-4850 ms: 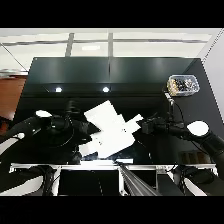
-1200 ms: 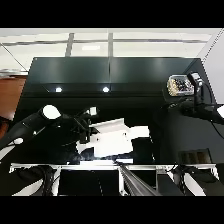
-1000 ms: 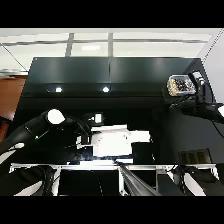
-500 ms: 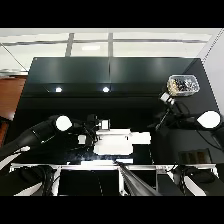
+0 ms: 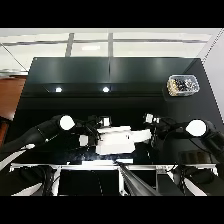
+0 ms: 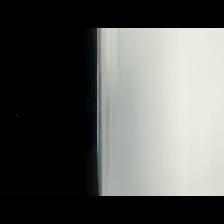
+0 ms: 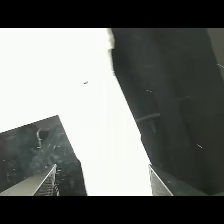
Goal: Fold the box and place the chain.
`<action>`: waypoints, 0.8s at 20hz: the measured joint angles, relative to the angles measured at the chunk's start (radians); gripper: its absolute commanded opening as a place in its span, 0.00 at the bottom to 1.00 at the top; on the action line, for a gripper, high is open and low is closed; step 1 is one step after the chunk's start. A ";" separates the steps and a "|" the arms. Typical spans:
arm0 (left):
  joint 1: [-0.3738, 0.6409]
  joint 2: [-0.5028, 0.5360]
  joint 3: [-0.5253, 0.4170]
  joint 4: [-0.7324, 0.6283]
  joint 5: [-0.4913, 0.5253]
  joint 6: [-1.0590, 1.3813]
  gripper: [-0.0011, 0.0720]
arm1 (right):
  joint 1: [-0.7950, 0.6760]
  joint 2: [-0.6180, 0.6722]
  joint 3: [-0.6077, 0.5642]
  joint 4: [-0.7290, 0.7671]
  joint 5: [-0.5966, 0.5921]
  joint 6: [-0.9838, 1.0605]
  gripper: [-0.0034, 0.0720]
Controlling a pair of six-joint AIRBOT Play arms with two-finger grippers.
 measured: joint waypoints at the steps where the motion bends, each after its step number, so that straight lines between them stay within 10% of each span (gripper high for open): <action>1: 0.000 -0.001 0.000 0.002 -0.002 -0.002 0.05 | 0.016 0.000 -0.002 0.000 0.001 -0.009 0.99; 16: 0.000 -0.004 0.000 0.004 -0.013 -0.006 0.05 | 0.089 -0.021 -0.042 0.074 -0.023 -0.111 0.98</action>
